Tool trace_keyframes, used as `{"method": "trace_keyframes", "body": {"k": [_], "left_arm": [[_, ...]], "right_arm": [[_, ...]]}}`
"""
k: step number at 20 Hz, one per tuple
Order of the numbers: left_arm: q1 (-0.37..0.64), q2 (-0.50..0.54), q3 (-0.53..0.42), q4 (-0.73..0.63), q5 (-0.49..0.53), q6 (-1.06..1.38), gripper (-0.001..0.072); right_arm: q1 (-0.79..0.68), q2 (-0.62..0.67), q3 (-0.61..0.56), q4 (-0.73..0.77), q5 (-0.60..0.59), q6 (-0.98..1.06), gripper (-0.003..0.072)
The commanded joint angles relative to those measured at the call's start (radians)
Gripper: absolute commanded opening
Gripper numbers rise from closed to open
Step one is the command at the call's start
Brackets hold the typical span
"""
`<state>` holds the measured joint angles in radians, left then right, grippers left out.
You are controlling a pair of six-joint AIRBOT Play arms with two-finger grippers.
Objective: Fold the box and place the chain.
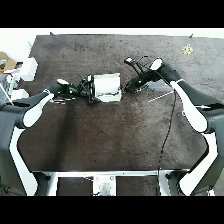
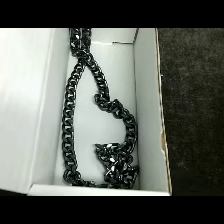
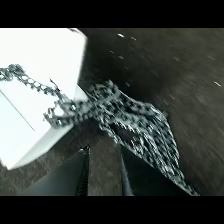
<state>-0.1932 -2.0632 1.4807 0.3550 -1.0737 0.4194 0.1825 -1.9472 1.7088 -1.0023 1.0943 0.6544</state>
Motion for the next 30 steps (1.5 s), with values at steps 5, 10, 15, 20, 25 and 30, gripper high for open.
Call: {"method": "trace_keyframes", "body": {"k": [5, 10, 15, 20, 25, 30], "left_arm": [[0.000, 0.001, 0.000, 0.000, 0.001, 0.000, 0.0348], [0.000, 0.001, 0.000, 0.000, 0.000, 0.000, 0.0348], [0.000, 0.001, 0.000, 0.000, 0.000, 0.000, 0.0348], [0.000, 0.001, 0.000, 0.000, 0.000, 0.000, 0.0348], [0.000, 0.001, 0.000, 0.000, 0.000, 0.000, 0.0348], [0.000, 0.001, 0.000, 0.000, 0.000, 0.000, 0.0348]], "right_arm": [[0.048, -0.047, 0.012, -0.049, -0.071, -0.056, 0.0239], [0.063, -0.048, 0.012, -0.125, -0.128, -0.016, 0.0239], [0.074, -0.048, 0.012, -0.130, -0.130, -0.006, 0.0178], [0.065, -0.013, 0.012, -0.165, -0.062, -0.003, 0.0021], [0.039, 0.153, 0.012, -0.161, -0.039, 0.082, 0.0006], [0.039, 0.332, 0.012, -0.117, -0.033, 0.087, 0.0006]]}}
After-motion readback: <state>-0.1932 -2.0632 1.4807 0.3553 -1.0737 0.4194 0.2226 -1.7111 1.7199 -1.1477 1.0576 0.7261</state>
